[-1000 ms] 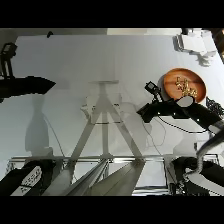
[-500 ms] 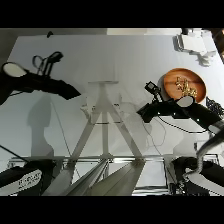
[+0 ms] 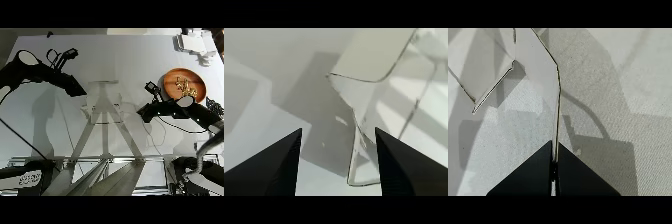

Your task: Fold the box and place the chain.

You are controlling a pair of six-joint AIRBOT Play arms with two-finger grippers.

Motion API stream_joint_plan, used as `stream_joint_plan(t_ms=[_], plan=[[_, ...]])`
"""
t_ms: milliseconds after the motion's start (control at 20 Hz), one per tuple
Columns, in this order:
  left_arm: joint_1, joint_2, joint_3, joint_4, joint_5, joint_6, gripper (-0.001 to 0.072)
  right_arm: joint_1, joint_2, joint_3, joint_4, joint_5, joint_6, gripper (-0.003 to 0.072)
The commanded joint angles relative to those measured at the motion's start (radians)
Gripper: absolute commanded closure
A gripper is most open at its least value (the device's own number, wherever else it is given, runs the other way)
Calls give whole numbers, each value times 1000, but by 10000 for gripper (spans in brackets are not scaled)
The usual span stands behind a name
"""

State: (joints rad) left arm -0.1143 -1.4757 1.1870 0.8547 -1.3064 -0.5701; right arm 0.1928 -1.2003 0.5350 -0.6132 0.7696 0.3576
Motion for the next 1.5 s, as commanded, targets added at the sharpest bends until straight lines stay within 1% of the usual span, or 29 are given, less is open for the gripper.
stream_joint_plan(t_ms=[0, 150, 350, 500, 650, 700, 750, 800, 900, 1050, 1450], plan=[[5, -81, 43, -68, -94, 139, 196, 1, -1, 0, 0, 0, 0, 675], [-4, -121, 43, -172, -101, 168, 196, 1, -1, 0, 0, 0, 0, 675], [-49, -166, 43, -168, -91, 201, 198, 1, 0, 0, 0, 0, 0, 675], [-75, -198, 43, -163, -41, 257, 207, 1, 0, 0, 0, 0, 0, 675], [-77, -231, 43, -161, -12, 260, 208, 1, -1, 0, 0, 0, 0, 675], [-77, -240, 42, -163, -10, 260, 240, 1, -1, 0, 0, 0, 0, 675], [-79, -244, 42, -162, -13, 260, 353, 1, 0, 0, 0, 0, 0, 675], [-80, -243, 42, -162, -13, 262, 532, 1, -1, 0, 0, 0, 0, 675], [-80, -243, 42, -165, -42, 325, 703, 1, 0, 0, 0, 0, 0, 675], [-80, -243, 42, -165, -92, 399, 700, 1, 0, 0, 0, 0, 0, 675], [-80, -239, 42, -166, -93, 398, 699, 1, 0, 0, 0, 0, 0, 675]])
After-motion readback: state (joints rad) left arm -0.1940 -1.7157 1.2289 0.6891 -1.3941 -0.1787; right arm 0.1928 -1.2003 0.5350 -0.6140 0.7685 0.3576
